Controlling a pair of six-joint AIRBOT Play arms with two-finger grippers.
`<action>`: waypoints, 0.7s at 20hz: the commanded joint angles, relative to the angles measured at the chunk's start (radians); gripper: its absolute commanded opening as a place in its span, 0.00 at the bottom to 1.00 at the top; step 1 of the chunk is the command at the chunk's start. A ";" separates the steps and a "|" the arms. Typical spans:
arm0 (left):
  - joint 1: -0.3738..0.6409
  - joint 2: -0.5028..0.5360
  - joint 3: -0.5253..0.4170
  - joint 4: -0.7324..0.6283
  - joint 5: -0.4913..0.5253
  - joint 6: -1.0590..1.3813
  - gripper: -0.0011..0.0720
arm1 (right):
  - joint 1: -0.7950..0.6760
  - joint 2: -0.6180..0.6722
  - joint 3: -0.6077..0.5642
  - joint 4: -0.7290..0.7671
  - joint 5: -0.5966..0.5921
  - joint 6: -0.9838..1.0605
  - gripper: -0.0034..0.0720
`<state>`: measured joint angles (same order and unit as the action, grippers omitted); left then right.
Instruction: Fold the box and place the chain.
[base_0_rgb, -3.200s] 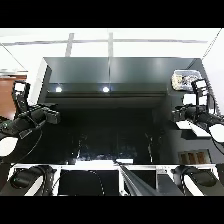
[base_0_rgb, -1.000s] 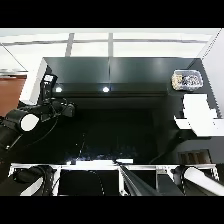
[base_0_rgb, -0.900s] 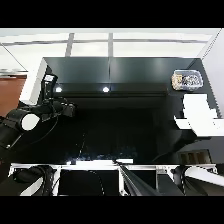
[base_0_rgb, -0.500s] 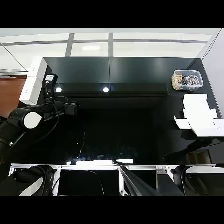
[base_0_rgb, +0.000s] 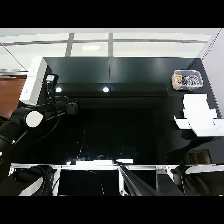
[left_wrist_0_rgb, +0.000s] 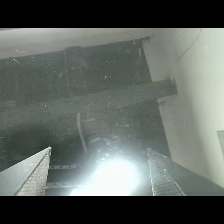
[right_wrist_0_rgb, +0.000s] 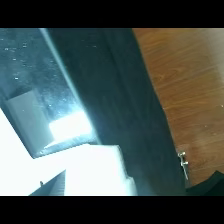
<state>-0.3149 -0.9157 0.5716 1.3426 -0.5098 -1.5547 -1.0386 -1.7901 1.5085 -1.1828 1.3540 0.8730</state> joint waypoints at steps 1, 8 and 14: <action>0.000 -0.002 0.000 -0.002 0.001 0.000 0.98 | 0.025 -0.013 0.002 0.004 0.056 -0.026 0.07; 0.000 -0.002 0.000 -0.001 0.001 0.002 0.98 | 0.053 0.101 -0.039 0.146 0.103 -0.026 0.07; -0.001 -0.002 0.000 -0.002 0.000 0.002 0.98 | 0.163 0.285 -0.210 0.222 0.086 -0.026 0.07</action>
<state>-0.3149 -0.9165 0.5713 1.3403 -0.5098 -1.5524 -0.9253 -1.5929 1.3785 -1.0046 1.4525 0.8482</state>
